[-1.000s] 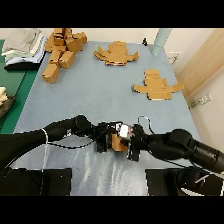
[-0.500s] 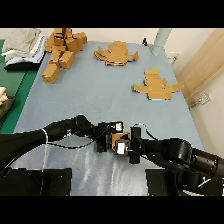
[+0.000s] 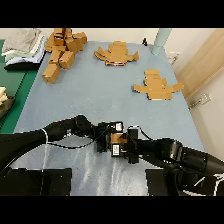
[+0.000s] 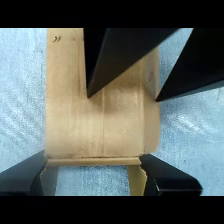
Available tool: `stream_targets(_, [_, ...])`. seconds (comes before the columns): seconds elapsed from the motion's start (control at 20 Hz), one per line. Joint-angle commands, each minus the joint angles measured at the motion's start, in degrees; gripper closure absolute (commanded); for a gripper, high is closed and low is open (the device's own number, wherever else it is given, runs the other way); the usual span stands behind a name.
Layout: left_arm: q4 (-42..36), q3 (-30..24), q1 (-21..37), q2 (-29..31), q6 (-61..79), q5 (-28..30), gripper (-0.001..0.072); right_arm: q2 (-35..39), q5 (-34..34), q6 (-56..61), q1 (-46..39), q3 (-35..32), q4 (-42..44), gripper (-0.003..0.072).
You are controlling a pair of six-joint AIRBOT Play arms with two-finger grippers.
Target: Fold the box.
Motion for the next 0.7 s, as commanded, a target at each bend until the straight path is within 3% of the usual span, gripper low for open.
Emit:
stream_targets(0.0, [0.02, 0.04, 0.07, 0.0, 0.04, 0.0, 0.0188, -1.03, -0.31, 0.07, 0.0, 0.57, -2.95, 0.0142])
stream_targets(0.05, [0.02, 0.04, 0.07, 0.0, 0.04, 0.0, 0.0188, -1.03, -0.31, 0.07, 0.0, 0.76, -3.69, 0.0142])
stream_targets(0.2, [0.02, 0.04, 0.07, 0.0, 0.04, 0.0, 0.0188, -0.96, -0.59, 0.04, 0.11, 0.94, -4.35, 0.0289])
stream_targets(0.3, [0.02, 0.04, 0.07, 0.0, 0.04, 0.0, 0.0188, -0.9, -1.79, 0.04, 0.13, 0.98, -4.26, 0.0438])
stream_targets(0.35, [0.02, 0.04, 0.07, 0.0, 0.04, 0.0, 0.0188, -0.85, -2.51, 0.04, 0.13, 0.98, -4.26, 0.0463])
stream_targets(0.65, [0.02, 0.04, 0.07, 0.0, 0.02, 0.0, 0.0188, 0.13, -3.54, 0.02, 0.13, 1.01, -3.13, 0.044])
